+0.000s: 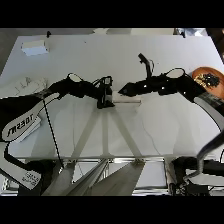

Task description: Fold the box and place the chain.

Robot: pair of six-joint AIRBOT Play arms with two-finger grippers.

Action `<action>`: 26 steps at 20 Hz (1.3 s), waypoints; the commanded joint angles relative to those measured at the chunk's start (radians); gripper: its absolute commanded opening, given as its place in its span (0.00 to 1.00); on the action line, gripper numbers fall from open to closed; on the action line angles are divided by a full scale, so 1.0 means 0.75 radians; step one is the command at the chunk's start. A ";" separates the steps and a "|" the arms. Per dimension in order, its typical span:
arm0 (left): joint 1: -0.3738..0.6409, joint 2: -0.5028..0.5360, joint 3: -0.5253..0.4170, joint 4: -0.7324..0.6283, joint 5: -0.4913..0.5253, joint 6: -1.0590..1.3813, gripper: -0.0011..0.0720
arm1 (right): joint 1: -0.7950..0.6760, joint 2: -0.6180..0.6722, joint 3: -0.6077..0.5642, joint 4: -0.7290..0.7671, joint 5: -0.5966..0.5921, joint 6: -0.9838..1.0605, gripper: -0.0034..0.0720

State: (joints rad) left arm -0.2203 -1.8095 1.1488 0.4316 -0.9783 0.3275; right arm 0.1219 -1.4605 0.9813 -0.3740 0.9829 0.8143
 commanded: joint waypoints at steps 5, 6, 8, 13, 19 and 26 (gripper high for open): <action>0.001 0.001 0.000 0.004 -0.003 0.002 0.40 | 0.110 -0.095 0.002 -0.239 -0.184 0.192 0.06; 0.001 0.001 0.000 0.004 -0.003 0.002 0.40 | 0.110 -0.107 0.002 -0.287 -0.188 0.227 0.06; 0.001 0.001 0.000 0.004 -0.003 0.002 0.40 | 0.110 -0.120 0.002 -0.367 -0.190 0.281 0.06; 0.001 0.001 0.000 0.004 -0.003 0.002 0.40 | 0.110 -0.121 0.002 -0.412 -0.184 0.306 0.06; 0.001 0.001 0.000 0.003 -0.002 0.002 0.40 | 0.108 -0.063 0.002 -0.315 -0.197 0.239 0.06; 0.001 0.001 0.000 0.003 -0.003 0.002 0.40 | -0.045 0.124 0.002 -0.305 -0.199 0.124 0.06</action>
State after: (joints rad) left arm -0.2199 -1.8095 1.1484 0.4324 -0.9810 0.3290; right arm 0.1452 -1.4063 0.9813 -0.6106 0.8181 0.9360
